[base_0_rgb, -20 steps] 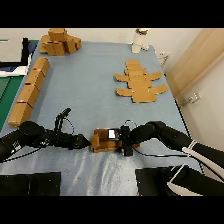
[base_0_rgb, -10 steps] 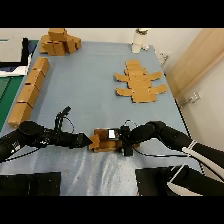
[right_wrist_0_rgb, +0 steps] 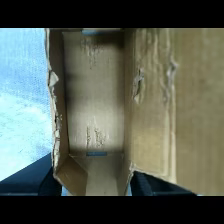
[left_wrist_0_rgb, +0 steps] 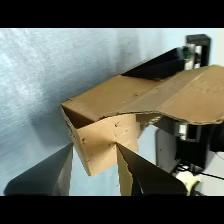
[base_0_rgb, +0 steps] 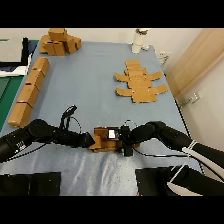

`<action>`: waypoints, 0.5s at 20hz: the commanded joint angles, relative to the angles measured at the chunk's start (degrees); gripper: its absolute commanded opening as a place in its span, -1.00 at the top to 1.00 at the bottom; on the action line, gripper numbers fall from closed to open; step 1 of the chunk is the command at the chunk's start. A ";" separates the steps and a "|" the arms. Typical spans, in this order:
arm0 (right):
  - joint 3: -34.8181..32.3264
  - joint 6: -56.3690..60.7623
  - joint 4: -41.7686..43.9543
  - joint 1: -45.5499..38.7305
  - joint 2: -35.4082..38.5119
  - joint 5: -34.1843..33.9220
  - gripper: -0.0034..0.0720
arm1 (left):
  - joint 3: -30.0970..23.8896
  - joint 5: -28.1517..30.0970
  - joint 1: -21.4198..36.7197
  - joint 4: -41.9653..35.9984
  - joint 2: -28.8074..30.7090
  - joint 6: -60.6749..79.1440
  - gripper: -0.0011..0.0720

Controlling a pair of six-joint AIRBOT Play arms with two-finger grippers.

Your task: Fold the box.

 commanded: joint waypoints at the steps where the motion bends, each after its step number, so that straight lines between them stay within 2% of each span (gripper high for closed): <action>1: 0.02 0.00 0.00 0.00 -0.04 0.02 -0.44 | 3.65 2.84 -6.62 19.65 -0.04 -23.58 -0.21; 3: 0.02 0.02 0.00 0.00 -0.04 0.04 -0.44 | 5.01 2.64 -9.53 24.83 -0.48 -29.88 -0.21; 10: 0.02 0.00 0.00 0.00 -0.04 0.02 -0.44 | 10.86 0.72 -16.31 31.17 -7.74 -38.51 -0.21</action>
